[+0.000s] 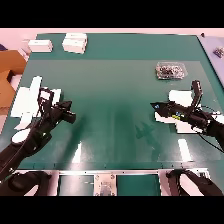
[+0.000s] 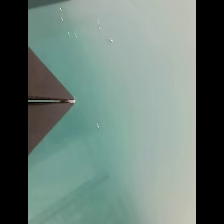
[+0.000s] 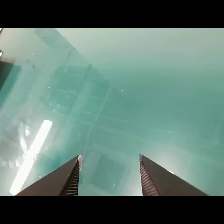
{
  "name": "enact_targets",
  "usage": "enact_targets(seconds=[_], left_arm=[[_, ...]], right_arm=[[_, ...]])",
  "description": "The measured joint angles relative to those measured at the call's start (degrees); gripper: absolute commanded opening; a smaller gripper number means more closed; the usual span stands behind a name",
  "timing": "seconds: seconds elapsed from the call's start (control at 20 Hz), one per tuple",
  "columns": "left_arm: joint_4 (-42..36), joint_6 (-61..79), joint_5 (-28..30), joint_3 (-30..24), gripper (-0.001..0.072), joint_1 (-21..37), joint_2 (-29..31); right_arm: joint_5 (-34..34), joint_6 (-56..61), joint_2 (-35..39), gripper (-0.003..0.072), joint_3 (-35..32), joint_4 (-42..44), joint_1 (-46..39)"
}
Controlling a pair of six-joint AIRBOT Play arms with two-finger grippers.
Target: Fold the box and place the chain.
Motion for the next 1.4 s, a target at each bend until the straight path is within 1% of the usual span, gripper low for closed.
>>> enact_targets(seconds=[0.25,0.4,0.6,0.9,1.05,1.15,1.3,1.4], left_arm=[[0.00,-0.02,0.00,-0.02,0.0019,0.00,0.02],[0.00,-0.02,0.00,-0.02,0.0020,0.00,0.02],[-0.02,-0.02,0.00,-0.02,0.0020,0.00,0.00],[-0.02,-0.02,0.00,0.00,0.0020,0.00,0.00],[0.00,-0.02,0.00,-0.02,0.0020,0.00,0.02],[0.00,-0.02,0.00,-0.02,0.0020,0.00,0.02],[0.00,-0.02,0.00,-0.02,0.0020,0.00,0.02],[0.00,-0.02,0.00,0.00,0.0019,0.00,0.02]], right_arm=[[0.00,0.04,0.00,0.0449,0.35,0.13,-0.68],[-0.02,3.78,0.00,0.0448,2.71,-1.42,-5.42],[2.23,13.92,-0.02,0.0449,10.47,-12.79,-14.93],[9.68,25.92,-1.77,0.0447,22.80,-26.23,-31.36],[14.86,28.39,-5.86,0.0447,26.77,-29.62,-38.51],[17.14,29.27,-9.62,0.0447,28.85,-30.82,-41.68],[20.28,30.38,-16.02,0.0438,32.63,-33.75,-44.15],[23.21,32.33,-21.38,0.0438,36.52,-37.13,-44.87]])
